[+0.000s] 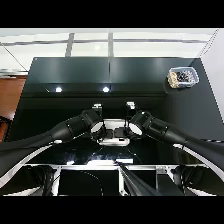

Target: Fold the box and place the chain.

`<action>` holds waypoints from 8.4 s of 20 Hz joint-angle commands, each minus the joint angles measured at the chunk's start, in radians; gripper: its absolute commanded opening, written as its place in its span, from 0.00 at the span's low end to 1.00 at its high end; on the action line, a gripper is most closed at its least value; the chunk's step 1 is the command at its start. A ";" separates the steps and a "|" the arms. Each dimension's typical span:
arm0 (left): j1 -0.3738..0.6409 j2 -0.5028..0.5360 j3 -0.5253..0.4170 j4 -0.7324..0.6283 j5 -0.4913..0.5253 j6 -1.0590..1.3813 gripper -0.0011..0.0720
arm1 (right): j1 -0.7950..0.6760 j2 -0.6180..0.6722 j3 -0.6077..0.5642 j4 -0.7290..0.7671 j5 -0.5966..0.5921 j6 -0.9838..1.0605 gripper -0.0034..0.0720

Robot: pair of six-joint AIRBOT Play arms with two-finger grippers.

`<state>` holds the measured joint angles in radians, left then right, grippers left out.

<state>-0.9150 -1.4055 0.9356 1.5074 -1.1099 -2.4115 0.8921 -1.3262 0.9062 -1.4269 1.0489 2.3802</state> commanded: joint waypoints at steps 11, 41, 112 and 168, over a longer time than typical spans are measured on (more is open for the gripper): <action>0.000 0.000 0.001 -0.001 -0.002 -0.001 0.05 | -0.226 0.420 0.008 -0.527 0.263 -0.206 0.69; 0.000 0.000 0.001 0.000 0.001 0.000 0.05 | -1.077 -0.570 0.837 0.106 0.003 0.018 0.77; 0.000 0.000 0.001 -0.002 0.001 0.000 0.05 | -0.394 0.466 0.024 0.760 0.099 -0.975 0.06; 0.000 0.000 0.001 -0.005 -0.002 -0.001 0.05 | -0.470 0.337 -0.564 0.668 -0.375 -2.309 0.70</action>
<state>-0.9150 -1.4055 0.9356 1.5017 -1.1118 -2.4123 0.4213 -0.9787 0.3428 -0.7609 0.6849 0.0776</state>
